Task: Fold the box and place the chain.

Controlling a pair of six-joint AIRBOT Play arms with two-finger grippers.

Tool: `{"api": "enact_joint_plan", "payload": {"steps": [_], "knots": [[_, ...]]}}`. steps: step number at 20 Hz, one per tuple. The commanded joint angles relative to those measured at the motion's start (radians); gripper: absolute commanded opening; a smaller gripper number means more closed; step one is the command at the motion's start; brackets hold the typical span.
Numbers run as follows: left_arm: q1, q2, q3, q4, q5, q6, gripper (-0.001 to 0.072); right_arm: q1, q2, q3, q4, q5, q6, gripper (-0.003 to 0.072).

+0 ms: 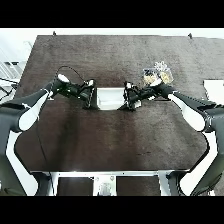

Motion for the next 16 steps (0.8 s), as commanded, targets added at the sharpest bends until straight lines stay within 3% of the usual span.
{"api": "enact_joint_plan", "payload": {"steps": [1,16], "knots": [[-0.003,-0.013,-0.001,-0.023,0.024,0.002,0.0711,0.0,0.0,0.0,0.0,0.0,0.0,0.0585],[-0.003,-0.019,-0.001,-0.057,0.021,0.021,0.0711,0.0,0.0,0.0,0.0,0.0,0.0,0.0585]]}}
